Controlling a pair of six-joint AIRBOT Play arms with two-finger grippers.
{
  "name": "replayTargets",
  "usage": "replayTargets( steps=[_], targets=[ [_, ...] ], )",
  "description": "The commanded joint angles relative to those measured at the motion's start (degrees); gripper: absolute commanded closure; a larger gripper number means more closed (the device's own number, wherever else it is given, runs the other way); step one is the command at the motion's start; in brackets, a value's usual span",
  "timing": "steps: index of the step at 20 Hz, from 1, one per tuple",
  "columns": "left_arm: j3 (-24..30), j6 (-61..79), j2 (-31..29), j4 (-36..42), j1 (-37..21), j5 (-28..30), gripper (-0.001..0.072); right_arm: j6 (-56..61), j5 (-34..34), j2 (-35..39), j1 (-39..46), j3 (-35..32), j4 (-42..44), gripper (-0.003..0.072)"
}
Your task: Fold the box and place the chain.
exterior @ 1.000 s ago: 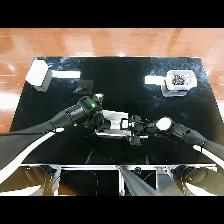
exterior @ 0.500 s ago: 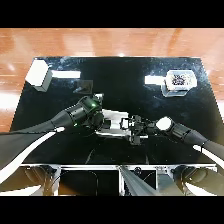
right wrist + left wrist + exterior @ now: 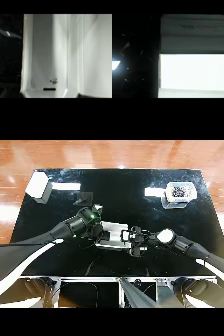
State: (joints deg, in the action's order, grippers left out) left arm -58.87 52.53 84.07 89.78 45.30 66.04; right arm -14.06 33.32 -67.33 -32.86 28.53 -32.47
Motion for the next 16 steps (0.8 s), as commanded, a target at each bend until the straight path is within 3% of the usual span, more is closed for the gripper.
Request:
replayTargets(
  steps=[1, 5, 12, 16],
  targets=[
    [-0.04, -0.07, -0.24, -1.31, -0.66, 1.01, 0.0690, 5.62, 0.83, 3.28, 0.00, 0.13, -5.09, -0.0011],
    [-0.04, -0.09, -0.24, -1.73, -0.66, 1.03, 0.0690, 12.79, 2.95, 4.44, 0.00, 0.13, -12.11, -0.0010],
    [-0.04, -0.37, -0.24, -1.42, -0.66, 0.59, 0.0690, 13.84, 1.44, 3.82, -0.04, 0.13, -10.62, -0.0006],
    [-0.02, -0.39, -0.24, -0.79, -0.66, -0.48, 0.0690, 13.33, 0.70, 2.34, -0.85, 0.13, -8.33, 0.0408]
  ],
)
